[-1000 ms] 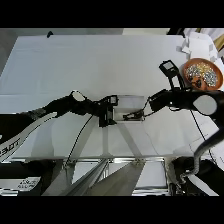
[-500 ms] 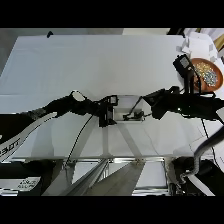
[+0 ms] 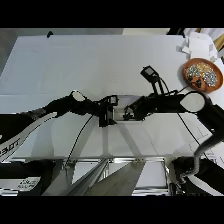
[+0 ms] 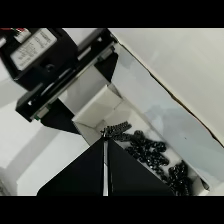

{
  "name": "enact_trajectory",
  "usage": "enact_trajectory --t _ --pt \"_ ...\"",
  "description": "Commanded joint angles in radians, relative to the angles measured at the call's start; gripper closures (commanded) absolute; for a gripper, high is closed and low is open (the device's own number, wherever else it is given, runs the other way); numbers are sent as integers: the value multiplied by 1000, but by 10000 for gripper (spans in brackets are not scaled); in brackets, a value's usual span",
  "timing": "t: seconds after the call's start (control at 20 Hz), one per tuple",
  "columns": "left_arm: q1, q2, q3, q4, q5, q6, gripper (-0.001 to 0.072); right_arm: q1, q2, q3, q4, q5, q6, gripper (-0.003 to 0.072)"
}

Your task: Fold the box and place the chain.

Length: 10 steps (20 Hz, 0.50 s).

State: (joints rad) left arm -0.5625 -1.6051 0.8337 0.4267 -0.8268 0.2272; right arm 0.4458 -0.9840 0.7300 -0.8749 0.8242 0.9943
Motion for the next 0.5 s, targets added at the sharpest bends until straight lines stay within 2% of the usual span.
enact_trajectory --t 0.0,0.15,0.35,0.45 --pt "0 0 0 0 0 0 457 23 -102 0 -5 -13 1 627" --pt "0 0 0 0 0 0 457 23 -123 0 -23 -13 3 571" --pt "0 0 0 0 0 0 457 15 -99 0 -67 53 3 573" --pt "0 0 0 0 0 0 457 -39 -69 0 -102 118 14 574"
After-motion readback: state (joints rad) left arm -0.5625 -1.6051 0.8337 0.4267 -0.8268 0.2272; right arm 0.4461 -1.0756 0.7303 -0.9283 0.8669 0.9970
